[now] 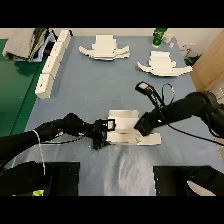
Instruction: Fold the box.
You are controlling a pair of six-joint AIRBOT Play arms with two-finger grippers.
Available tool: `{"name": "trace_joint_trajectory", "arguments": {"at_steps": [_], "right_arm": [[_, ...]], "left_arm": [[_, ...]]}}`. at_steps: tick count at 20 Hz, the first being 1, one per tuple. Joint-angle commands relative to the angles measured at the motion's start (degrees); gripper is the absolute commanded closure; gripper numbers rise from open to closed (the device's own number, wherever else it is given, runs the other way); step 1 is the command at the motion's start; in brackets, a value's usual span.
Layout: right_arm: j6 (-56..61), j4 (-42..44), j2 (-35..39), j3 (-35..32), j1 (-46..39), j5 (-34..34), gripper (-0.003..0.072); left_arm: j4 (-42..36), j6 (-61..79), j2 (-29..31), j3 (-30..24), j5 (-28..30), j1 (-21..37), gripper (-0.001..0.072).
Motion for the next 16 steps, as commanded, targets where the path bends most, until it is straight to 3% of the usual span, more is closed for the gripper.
{"name": "trace_joint_trajectory", "arguments": {"at_steps": [1,4,5,9,13,16], "right_arm": [[-10.08,-6.71,6.12,-5.95,0.28,-9.68,0.0297],[-17.31,-13.09,6.43,-11.28,0.28,-5.03,0.0255],[-21.75,-13.99,6.19,-12.61,0.31,-1.09,0.0223],[-34.45,-13.6,2.43,-14.16,0.31,12.55,0.0222],[-42.01,-5.81,-1.22,-14.16,0.7,14.16,0.0223],[-42.16,-5.75,-1.64,-14.16,2.93,14.95,0.0223]], "left_arm": [[-0.02,-0.02,-0.02,0.02,-0.02,-0.02,0.043],[-0.02,-0.02,-0.02,0.02,-0.02,-0.02,0.043],[-0.02,-0.02,-0.02,0.02,-0.02,-0.02,0.043],[-0.02,-0.02,-0.02,0.02,-0.02,-0.02,0.043],[-0.02,-0.02,-0.02,0.02,-0.02,-0.02,0.043],[-0.02,-0.02,-0.02,0.02,-0.02,-0.02,0.043]]}}
